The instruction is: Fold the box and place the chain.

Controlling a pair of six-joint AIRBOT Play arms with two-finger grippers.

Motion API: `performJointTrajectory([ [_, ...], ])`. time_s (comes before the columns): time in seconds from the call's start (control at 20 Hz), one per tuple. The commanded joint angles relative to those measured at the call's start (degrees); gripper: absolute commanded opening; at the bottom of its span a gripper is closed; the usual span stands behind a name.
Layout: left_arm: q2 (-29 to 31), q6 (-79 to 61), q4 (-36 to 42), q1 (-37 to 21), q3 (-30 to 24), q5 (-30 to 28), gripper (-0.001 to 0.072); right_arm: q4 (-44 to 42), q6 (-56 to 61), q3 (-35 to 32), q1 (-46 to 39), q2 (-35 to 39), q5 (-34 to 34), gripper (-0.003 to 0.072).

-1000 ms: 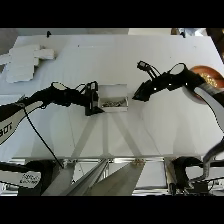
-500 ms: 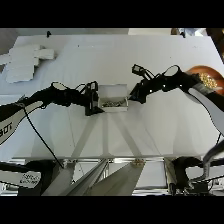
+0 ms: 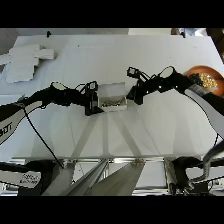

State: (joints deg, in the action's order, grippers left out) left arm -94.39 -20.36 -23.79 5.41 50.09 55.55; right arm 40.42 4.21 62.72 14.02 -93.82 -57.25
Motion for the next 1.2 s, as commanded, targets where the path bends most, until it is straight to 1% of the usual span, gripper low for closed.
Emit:
performJointTrajectory([
  [0.0, 0.04, -0.15, -0.04, 0.02, 0.04, -0.04, 0.0566, 3.54, 1.46, 0.00, 0.13, 0.02, -0.61, 0.0019],
  [0.15, 0.04, -0.15, -0.04, 0.02, 0.04, -0.04, 0.0566, 10.69, 6.56, 0.00, 0.13, 0.04, -2.16, 0.0019],
  [0.2, 0.04, -0.15, -0.04, 0.02, 0.04, -0.04, 0.0566, 11.91, 7.96, 0.00, 0.13, 0.09, -3.02, 0.0019],
  [0.4, 0.04, -0.15, -0.04, 0.02, 0.04, -0.04, 0.0566, 12.61, 10.01, 0.00, 0.13, 1.22, -5.20, 0.0019],
  [0.65, 0.04, -0.13, -0.04, 0.02, 0.04, -0.04, 0.0566, 8.72, 11.47, 0.00, 0.13, 6.67, -5.64, 0.0018],
  [0.8, 0.04, -0.15, -0.04, 0.02, 0.04, -0.07, 0.0566, 1.77, 12.09, 0.02, 0.42, 10.19, -6.45, 0.0019],
  [0.95, 0.04, -0.15, -0.04, 0.02, 0.04, -0.04, 0.0566, -3.50, 12.07, 0.02, 3.65, 12.33, -5.75, 0.0019],
  [1.0, 0.04, -0.13, -0.04, 0.02, 0.04, -0.04, 0.0566, -4.90, 12.09, 0.02, 5.33, 12.31, -4.57, 0.0019],
  [1.15, 0.04, -0.13, -0.04, 0.04, 0.04, -0.07, 0.0566, -4.79, 12.72, 0.00, 11.50, 11.13, 4.28, 0.0019],
])
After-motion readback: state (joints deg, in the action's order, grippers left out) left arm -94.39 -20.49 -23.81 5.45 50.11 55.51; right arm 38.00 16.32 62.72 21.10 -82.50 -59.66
